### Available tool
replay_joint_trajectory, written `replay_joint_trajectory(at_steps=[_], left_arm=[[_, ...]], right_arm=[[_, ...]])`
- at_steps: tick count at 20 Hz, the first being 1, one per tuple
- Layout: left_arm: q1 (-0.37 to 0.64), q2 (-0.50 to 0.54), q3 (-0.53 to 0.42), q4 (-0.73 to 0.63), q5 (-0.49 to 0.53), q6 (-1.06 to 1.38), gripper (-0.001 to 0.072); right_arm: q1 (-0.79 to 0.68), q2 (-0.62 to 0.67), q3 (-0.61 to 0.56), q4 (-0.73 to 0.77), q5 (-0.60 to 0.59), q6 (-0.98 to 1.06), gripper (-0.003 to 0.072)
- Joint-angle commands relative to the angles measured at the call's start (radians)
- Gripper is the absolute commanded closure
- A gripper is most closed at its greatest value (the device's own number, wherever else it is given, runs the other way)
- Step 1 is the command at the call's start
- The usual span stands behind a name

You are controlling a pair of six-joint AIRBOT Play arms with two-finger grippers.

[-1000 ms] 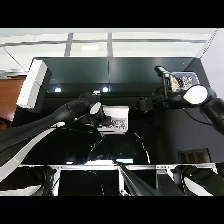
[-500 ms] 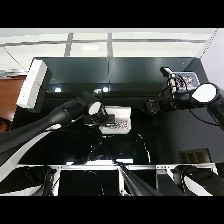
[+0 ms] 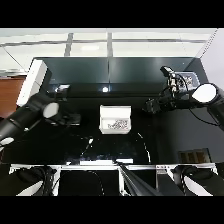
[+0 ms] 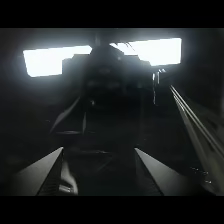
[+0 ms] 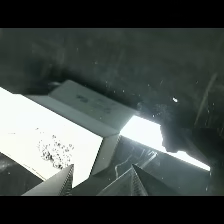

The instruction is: Fold the box and place the chain.

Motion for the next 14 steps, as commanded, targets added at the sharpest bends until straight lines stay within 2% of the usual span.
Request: replay_joint_trajectory(at_steps=[1,2,4,5,7,9,14], left_arm=[[0.216,0.028,-0.159,-0.472,0.193,0.614,0.0201],[0.224,0.022,-0.174,-0.596,0.202,0.891,0.0201],[0.204,0.002,-0.181,-0.745,0.2,1.358,0.0177],[0.184,-0.009,-0.18,-0.795,0.206,1.54,0.0021],[0.14,-0.029,-0.18,-0.836,0.235,1.881,-0.0002],[0.112,-0.074,-0.172,-0.867,0.28,2.063,-0.0002],[0.112,-0.219,-0.128,-1.013,0.27,2.265,-0.0003]], right_arm=[[0.0,0.001,-0.001,0.0,-0.037,0.003,0.0263],[-0.001,0.001,-0.001,-0.001,-0.039,0.003,0.0263],[-0.001,0.001,-0.001,-0.005,-0.038,0.003,0.0263],[-0.001,0.001,-0.001,-0.009,-0.039,0.003,0.0263],[-0.001,0.001,-0.001,-0.009,-0.042,0.003,0.0263],[-0.001,0.001,-0.001,-0.008,-0.042,0.003,0.0263],[-0.001,0.001,-0.001,-0.008,-0.038,0.003,0.0263]])
